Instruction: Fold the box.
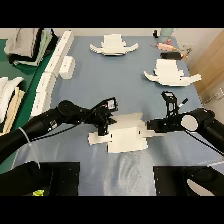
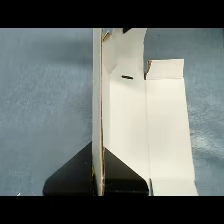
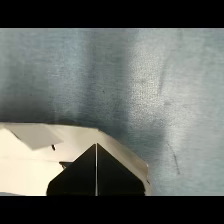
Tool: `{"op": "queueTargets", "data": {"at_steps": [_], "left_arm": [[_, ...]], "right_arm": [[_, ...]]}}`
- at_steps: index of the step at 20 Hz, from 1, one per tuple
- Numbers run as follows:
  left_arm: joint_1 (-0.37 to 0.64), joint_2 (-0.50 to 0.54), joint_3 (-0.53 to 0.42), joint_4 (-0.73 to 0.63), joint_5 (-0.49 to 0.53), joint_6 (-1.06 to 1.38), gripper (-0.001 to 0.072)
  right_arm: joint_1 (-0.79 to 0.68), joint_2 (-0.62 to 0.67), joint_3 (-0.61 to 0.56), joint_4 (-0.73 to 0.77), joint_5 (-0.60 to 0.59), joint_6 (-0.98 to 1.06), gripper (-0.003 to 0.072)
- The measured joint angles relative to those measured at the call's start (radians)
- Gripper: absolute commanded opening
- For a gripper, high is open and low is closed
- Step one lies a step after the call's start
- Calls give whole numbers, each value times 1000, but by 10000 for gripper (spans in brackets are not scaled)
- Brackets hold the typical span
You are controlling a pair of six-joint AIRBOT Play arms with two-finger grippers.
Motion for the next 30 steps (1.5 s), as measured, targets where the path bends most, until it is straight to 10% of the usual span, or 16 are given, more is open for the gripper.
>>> {"op": "queueTargets", "data": {"at_steps": [17,30], "left_arm": [[-162,37,-98,48,166,-117,12],[-40,37,6,188,-82,-231,12]], "right_arm": [[0,14,1,-108,-63,105,2],[0,14,1,-110,-67,108,2]]}}
